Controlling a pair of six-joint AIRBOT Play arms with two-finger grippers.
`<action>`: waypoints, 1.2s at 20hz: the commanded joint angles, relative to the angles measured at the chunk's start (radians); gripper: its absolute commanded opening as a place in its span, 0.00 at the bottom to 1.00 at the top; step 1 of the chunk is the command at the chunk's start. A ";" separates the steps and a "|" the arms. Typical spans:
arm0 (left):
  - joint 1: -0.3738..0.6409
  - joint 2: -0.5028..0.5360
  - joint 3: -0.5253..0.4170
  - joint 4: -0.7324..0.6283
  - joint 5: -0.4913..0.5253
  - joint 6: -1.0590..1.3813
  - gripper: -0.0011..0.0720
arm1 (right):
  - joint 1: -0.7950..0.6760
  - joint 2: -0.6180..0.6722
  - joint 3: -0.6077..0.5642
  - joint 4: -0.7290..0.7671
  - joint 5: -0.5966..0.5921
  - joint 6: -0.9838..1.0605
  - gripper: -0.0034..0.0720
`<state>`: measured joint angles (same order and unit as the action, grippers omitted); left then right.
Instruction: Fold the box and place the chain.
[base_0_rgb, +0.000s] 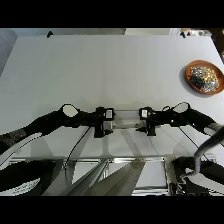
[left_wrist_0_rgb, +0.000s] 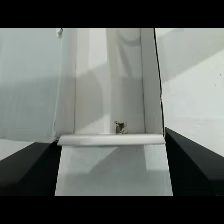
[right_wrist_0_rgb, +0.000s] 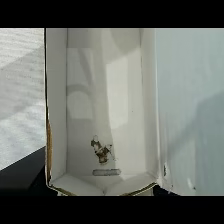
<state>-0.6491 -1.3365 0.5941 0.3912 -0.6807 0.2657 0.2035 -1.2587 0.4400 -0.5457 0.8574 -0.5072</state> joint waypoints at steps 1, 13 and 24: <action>-0.006 -0.023 0.000 -0.020 0.004 0.000 0.97 | 0.000 0.000 0.000 0.001 -0.002 0.001 0.65; -0.013 -0.044 0.000 -0.041 0.011 -0.001 0.44 | 0.000 0.000 0.000 0.001 -0.001 0.001 0.65; -0.013 -0.044 0.000 -0.040 0.007 -0.001 0.44 | 0.000 0.000 0.000 0.001 -0.001 0.001 0.65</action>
<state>-0.6617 -1.3796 0.5949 0.3508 -0.6724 0.2642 0.2035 -1.2587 0.4400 -0.5457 0.8566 -0.5064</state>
